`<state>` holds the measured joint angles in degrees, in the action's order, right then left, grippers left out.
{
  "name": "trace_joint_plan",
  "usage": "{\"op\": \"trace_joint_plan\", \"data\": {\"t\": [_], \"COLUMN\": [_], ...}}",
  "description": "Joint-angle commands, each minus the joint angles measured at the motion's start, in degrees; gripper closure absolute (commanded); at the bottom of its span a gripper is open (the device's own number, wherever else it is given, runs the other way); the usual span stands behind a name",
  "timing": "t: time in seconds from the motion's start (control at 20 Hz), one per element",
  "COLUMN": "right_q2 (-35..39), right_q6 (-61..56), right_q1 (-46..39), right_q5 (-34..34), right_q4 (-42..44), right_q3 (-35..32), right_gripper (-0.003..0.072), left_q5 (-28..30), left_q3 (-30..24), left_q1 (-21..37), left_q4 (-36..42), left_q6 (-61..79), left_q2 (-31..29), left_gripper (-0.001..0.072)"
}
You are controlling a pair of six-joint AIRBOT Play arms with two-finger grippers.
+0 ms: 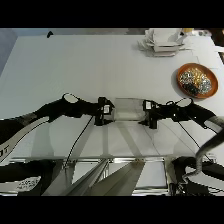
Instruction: Fold the box and place the chain.
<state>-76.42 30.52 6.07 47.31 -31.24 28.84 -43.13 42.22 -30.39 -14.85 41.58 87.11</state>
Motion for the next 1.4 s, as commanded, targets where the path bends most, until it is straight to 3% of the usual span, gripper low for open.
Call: {"op": "trace_joint_plan", "data": {"t": [0.0,0.4,0.65,0.9,1.35], "right_q2": [0.00,0.00,0.00,0.00,0.00], "right_q6": [-0.02,-0.02,-0.02,-0.02,-0.02], "right_q1": [0.04,0.04,0.07,0.04,0.04], "right_q5": [0.02,0.02,0.02,0.02,0.02], "right_q4": [0.00,0.00,0.00,0.00,0.00], "right_q3": [0.00,0.00,0.00,0.00,0.00], "right_gripper": [0.0138,0.0138,0.0138,0.0138,0.0138], "left_q5": [-0.83,-2.12,-2.19,-6.40,-5.88], "left_q3": [0.02,0.07,0.07,0.07,0.07], "left_q1": [-0.76,-0.76,0.04,3.13,1.36], "left_q4": [0.90,5.25,3.41,-2.69,0.66], "left_q6": [0.63,0.59,0.37,-6.95,-7.34], "left_q2": [0.68,0.68,0.66,0.55,0.66], "left_gripper": [0.0009,0.0009,0.0009,0.0009,0.0009]}}
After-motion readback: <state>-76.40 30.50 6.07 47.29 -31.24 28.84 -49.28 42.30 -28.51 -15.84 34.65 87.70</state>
